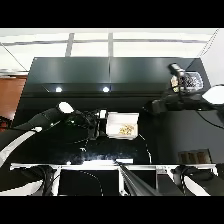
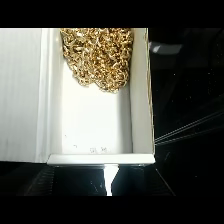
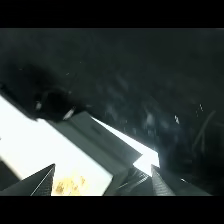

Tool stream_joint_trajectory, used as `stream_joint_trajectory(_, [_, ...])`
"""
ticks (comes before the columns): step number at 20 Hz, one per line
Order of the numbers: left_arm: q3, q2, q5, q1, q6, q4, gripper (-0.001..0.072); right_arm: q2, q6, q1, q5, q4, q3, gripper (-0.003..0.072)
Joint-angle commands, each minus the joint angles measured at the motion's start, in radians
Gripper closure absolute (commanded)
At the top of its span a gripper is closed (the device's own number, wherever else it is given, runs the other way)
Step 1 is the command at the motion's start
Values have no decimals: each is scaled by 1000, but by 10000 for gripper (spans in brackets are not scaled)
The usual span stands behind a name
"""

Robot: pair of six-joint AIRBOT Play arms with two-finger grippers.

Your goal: Fold the box and place the chain.

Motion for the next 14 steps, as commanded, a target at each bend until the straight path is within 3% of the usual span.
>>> stream_joint_trajectory(1, [1, -1, 2, 0, -2, -1, 302, -143, -142, 100, -182, 6, 4, -34])
stream_joint_trajectory(4, [1, -1, 2, 0, -2, -1, 302, -165, -324, 138, -179, 11, 4, -34])
stream_joint_trajectory(7, [1, -1, 2, 0, -2, -1, 302, -137, -614, 137, -14, 10, 4, -34])
stream_joint_trajectory(12, [1, -1, 2, 0, -2, -1, 302, -56, -596, 138, 159, 12, -1, -34])
stream_joint_trajectory(14, [1, -1, 2, 0, -2, -1, 302, -56, -597, 138, 160, 13, -40, -34])
